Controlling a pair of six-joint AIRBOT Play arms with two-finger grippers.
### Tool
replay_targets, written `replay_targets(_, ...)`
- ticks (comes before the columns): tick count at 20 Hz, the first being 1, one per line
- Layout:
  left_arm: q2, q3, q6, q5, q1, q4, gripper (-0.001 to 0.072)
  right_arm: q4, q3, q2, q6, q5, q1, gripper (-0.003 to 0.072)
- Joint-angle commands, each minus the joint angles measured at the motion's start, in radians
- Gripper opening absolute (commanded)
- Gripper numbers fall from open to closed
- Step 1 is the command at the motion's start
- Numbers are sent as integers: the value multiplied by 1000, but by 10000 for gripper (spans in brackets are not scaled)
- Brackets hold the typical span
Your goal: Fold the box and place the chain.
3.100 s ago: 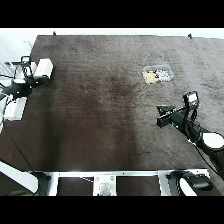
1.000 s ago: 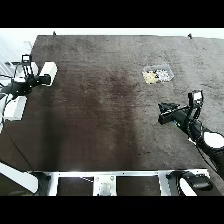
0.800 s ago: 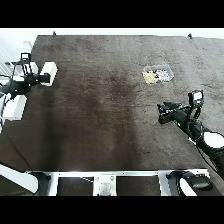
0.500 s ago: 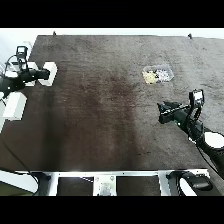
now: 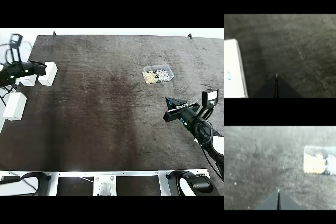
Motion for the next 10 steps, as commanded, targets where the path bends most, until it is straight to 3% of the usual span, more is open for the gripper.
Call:
replay_targets(1, 243, -151, 79, 204, -49, -8, 14, -1, 1, 70, 31, -16, -21, 6)
replay_targets(5, 525, -403, 146, 388, -182, -11, 14, -56, 1, 113, 60, -21, -67, 5)
replay_targets(10, 886, -733, 146, 394, -257, -78, 14, -99, 0, 172, 60, 13, -75, 4)
